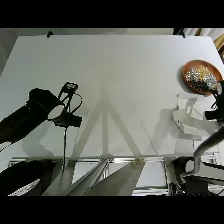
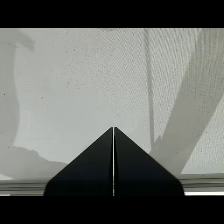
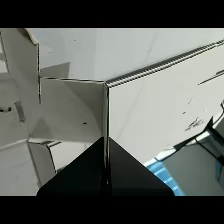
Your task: Fold the box and place the chain.
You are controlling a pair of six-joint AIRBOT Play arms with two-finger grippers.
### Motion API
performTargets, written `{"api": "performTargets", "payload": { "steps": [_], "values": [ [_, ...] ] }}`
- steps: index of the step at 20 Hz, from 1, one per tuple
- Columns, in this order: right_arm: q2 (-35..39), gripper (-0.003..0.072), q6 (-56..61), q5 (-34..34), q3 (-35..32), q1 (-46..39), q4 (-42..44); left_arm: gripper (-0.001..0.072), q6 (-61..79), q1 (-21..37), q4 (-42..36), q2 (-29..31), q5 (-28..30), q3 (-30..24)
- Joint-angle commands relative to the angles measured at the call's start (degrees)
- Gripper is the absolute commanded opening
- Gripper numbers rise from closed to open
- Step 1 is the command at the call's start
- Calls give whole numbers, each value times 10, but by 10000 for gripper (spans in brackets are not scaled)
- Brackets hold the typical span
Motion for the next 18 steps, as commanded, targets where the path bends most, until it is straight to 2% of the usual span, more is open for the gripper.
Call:
{"api": "performTargets", "payload": {
  "steps": [1,3,5,7,9,13,15,18],
  "values": [
    [42,16,-22,-5,0,34,42,12,0,0,0,0,0,0],
    [91,16,-46,-23,0,61,121,12,0,0,0,0,0,0],
    [146,16,-71,-39,-5,82,249,12,0,0,0,0,0,0],
    [221,16,-108,-73,-39,110,377,12,0,0,0,0,0,0],
    [295,16,-107,-118,-88,142,417,12,0,0,0,0,0,0],
    [410,16,-77,-167,-185,189,472,12,0,0,0,0,0,0],
    [443,16,-77,-182,-226,210,506,12,0,0,0,0,6,0],
    [454,17,-77,-186,-260,249,526,12,7,0,-29,0,14,-1]
  ]
}}
